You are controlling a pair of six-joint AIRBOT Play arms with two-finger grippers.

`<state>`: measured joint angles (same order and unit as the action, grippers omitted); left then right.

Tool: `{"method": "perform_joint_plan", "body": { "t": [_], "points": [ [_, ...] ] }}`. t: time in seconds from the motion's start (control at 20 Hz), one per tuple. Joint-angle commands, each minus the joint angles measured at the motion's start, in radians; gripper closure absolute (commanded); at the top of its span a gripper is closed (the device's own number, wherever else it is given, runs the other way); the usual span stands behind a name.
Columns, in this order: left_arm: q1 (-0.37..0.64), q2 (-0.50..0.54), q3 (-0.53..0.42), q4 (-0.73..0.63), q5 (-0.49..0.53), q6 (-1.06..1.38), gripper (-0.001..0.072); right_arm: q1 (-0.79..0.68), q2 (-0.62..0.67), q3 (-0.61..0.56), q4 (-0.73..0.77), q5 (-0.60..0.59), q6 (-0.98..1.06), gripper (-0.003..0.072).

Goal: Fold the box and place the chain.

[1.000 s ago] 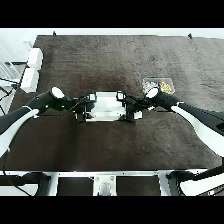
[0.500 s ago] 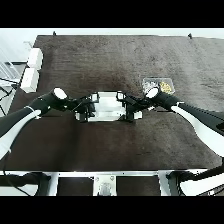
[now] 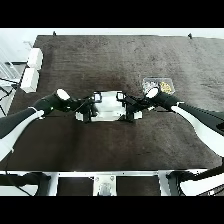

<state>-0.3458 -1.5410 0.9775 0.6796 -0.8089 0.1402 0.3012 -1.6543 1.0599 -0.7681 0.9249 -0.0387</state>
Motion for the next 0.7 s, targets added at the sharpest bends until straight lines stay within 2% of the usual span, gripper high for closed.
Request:
{"method": "perform_joint_plan", "body": {
  "t": [0.0, 0.15, 0.2, 0.25, 0.5, 0.6, 0.65],
  "points": [
    [-0.017, -0.01, 0.001, -0.036, 0.009, 0.0, 0.0391, 0.0, -0.001, 0.0, 0.001, 0.0, 0.002, 0.0092],
    [-0.017, -0.014, 0.001, -0.037, 0.006, 0.0, 0.0375, 0.0, -0.001, 0.0, 0.001, 0.0, 0.002, 0.0092],
    [-0.017, -0.014, 0.001, -0.037, 0.007, -0.002, 0.0147, 0.0, -0.001, 0.0, 0.001, 0.0, 0.002, 0.0092],
    [-0.017, -0.014, 0.001, -0.037, 0.01, -0.013, 0.0044, 0.0, -0.001, 0.0, 0.001, 0.0, 0.001, 0.0092],
    [-0.016, -0.014, 0.001, -0.032, 0.032, -0.038, 0.0051, 0.0, -0.001, 0.0, 0.001, 0.0, 0.002, 0.0092],
    [-0.015, -0.013, 0.001, -0.01, 0.032, -0.076, 0.012, 0.0, -0.001, 0.0, 0.001, 0.0, 0.002, 0.0092],
    [-0.007, -0.01, 0.001, 0.005, 0.031, -0.108, 0.0121, 0.0, -0.001, 0.0, 0.001, 0.0, 0.002, 0.0092]
  ]
}}
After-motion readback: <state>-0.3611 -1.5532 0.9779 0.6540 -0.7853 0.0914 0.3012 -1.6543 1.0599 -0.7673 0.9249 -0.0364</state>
